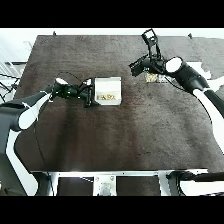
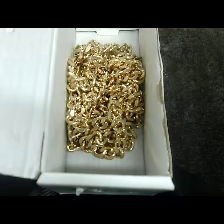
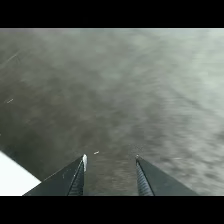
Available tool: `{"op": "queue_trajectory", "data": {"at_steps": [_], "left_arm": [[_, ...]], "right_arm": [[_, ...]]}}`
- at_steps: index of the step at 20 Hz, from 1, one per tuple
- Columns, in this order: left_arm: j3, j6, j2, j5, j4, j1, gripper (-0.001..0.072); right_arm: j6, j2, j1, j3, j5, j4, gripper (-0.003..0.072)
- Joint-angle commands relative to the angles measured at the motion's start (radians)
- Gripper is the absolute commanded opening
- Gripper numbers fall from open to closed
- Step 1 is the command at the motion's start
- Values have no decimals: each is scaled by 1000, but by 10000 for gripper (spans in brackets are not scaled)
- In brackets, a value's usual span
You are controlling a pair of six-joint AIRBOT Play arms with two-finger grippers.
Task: Fold the box and place the chain.
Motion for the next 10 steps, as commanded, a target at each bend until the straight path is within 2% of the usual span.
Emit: {"op": "queue_trajectory", "data": {"at_steps": [1, 4, 10], "left_arm": [[0, 0, 0, 0, 0, 0, 417], [0, 0, 0, 0, 0, 0, 417], [0, 0, 0, 0, 0, 0, 418]], "right_arm": [[-312, -122, -58, 102, 246, 275, 366], [-378, -224, -77, 179, 380, 364, 366], [-388, -274, -50, 209, 554, 346, 365]]}}
